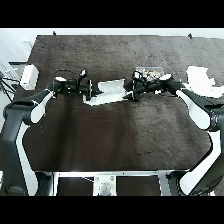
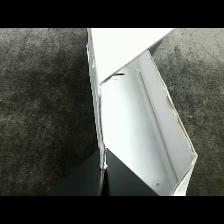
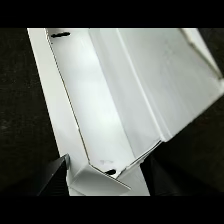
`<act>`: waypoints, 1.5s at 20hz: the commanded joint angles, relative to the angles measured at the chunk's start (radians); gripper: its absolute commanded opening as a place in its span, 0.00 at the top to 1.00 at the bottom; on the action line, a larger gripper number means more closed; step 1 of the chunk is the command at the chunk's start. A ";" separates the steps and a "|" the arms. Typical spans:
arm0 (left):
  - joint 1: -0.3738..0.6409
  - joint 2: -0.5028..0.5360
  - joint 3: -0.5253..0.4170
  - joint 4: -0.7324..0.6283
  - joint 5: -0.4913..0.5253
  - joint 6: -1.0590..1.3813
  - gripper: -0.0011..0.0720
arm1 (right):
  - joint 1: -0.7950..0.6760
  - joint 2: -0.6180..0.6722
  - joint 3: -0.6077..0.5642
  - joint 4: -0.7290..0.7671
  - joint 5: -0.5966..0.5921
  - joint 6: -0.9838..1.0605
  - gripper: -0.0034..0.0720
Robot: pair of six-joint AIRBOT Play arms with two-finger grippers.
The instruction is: Fold the box and place the chain.
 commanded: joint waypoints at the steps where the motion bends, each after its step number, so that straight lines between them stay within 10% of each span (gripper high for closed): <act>1: -0.001 0.000 0.000 0.001 -0.001 0.000 0.96 | 0.000 -0.006 0.016 0.018 -0.005 0.011 0.16; 30: -0.001 0.000 0.000 0.001 -0.002 0.000 0.96 | 0.038 -0.082 0.103 -0.100 0.113 0.032 0.14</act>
